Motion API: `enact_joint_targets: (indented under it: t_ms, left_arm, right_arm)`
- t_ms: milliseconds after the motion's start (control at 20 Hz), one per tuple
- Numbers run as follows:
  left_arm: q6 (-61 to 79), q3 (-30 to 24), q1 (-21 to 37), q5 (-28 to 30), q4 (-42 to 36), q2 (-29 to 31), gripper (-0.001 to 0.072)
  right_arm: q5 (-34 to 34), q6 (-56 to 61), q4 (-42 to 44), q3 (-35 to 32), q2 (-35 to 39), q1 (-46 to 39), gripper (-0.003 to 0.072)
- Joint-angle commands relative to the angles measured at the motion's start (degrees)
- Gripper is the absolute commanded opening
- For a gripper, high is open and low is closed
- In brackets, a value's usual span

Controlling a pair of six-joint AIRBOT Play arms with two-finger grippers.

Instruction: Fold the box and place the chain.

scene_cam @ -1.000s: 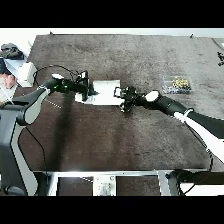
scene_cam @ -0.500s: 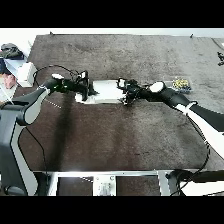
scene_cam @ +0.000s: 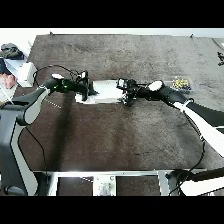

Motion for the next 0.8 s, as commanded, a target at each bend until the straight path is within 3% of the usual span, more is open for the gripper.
enact_joint_targets:
  t_ms: [0, 400, 750]
  left_arm:
    - [0.0, 0.0, 0.0, 0.0, 0.0, 0.0, 0.0013]
    - [0.0, 0.0, 0.0, 0.0, 0.0, 0.0, 0.0013]
    - [0.0, 0.0, 0.0, 0.0, 0.0, 0.0, 0.0013]
  right_arm:
    - [0.2, -0.1, 0.1, 0.6, -0.2, -0.1, 0.0661]
    - [11.4, 3.2, 1.5, 7.0, -3.7, -3.6, 0.0661]
    - [16.9, 4.4, 0.9, 12.2, -8.0, -5.0, 0.066]
